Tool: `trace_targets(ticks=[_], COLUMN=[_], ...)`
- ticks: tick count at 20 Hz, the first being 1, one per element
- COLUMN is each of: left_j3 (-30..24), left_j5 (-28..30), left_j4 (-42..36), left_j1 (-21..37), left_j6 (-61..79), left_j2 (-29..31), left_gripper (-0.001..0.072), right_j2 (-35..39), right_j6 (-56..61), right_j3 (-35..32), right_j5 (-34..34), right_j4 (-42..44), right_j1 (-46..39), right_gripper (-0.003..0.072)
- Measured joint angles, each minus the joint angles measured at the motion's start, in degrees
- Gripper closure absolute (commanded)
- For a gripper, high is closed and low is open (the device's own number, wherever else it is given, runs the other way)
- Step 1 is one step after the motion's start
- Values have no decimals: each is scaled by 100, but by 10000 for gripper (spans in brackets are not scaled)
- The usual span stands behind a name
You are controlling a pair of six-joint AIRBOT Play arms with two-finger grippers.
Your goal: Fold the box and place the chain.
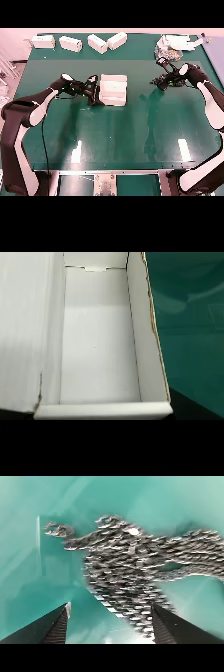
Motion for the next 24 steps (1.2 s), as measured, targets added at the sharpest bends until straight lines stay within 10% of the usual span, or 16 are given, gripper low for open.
trace_targets(ticks=[2,8,24], left_j3=[0,0,0], left_j5=[2,2,0], left_j4=[0,0,0], left_j1=[0,0,0], left_j6=[2,2,2], left_j2=[0,0,0], left_gripper=[363,363,363], right_j2=[-50,-114,2111], right_j6=[-114,-284,1121], right_j3=[2,7,330], right_j5=[-81,-192,866], right_j4=[42,24,-42], right_j1=[0,-17,402], right_gripper=[388,673,675])
